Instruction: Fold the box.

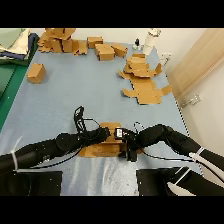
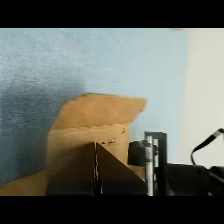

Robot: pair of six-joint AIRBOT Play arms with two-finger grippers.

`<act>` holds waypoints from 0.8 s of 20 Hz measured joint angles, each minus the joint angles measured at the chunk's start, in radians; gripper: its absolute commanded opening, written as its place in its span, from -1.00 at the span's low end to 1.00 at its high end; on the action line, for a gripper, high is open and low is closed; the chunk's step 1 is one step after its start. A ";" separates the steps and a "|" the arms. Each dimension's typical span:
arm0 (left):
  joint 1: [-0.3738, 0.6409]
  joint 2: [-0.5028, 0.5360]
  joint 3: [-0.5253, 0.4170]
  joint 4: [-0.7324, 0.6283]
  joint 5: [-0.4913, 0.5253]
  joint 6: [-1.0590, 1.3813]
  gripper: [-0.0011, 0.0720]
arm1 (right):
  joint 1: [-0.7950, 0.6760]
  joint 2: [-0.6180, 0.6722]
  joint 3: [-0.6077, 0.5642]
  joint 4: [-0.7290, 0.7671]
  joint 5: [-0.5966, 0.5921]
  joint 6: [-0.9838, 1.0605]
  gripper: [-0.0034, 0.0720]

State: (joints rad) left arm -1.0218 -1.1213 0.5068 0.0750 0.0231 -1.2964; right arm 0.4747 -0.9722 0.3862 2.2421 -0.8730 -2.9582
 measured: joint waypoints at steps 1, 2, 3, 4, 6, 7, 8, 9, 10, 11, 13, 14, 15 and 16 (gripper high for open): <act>0.010 -0.014 0.006 0.002 -0.014 0.008 -0.95 | 0.000 0.000 0.000 0.000 0.000 0.001 0.40; 0.021 -0.026 0.010 0.005 -0.029 0.014 -0.96 | 0.000 0.000 0.000 0.000 0.000 0.001 0.40; 0.035 -0.034 0.013 0.011 -0.042 0.019 -0.96 | 0.000 0.000 0.000 0.000 0.000 0.001 0.40; 0.049 -0.040 0.014 0.017 -0.055 0.022 -0.96 | 0.000 0.000 0.000 0.000 0.000 0.001 0.40; 0.084 -0.047 0.017 0.026 -0.092 0.027 -0.96 | 0.000 0.000 0.000 0.000 0.000 0.000 0.40; 0.102 -0.050 0.018 0.030 -0.116 0.029 -0.96 | 0.000 0.000 0.000 0.000 0.000 0.000 0.40; 0.119 -0.050 0.019 0.037 -0.137 0.029 -0.96 | 0.000 0.000 0.000 -0.001 0.000 0.000 0.40; 0.133 -0.052 0.019 0.045 -0.157 0.029 -0.96 | 0.000 0.000 0.000 -0.001 0.000 -0.001 0.40; 0.147 -0.053 0.019 0.049 -0.179 0.029 -0.96 | 0.000 0.000 0.000 -0.001 0.000 -0.001 0.40; 0.157 -0.055 0.019 0.052 -0.198 0.028 -0.96 | 0.000 0.000 0.000 -0.001 0.000 -0.001 0.40; 0.168 -0.059 0.020 0.068 -0.230 0.020 -0.96 | 0.000 0.000 0.000 -0.001 0.000 -0.001 0.40; 0.173 -0.064 0.020 0.079 -0.246 0.012 -0.96 | 0.000 0.000 0.000 -0.002 0.000 -0.001 0.40; 0.174 -0.070 0.020 0.095 -0.261 -0.006 -0.96 | 0.000 0.000 0.000 -0.002 0.000 -0.001 0.40; 0.179 -0.077 0.021 0.112 -0.282 -0.020 -0.96 | 0.000 0.000 0.000 -0.002 0.000 -0.001 0.40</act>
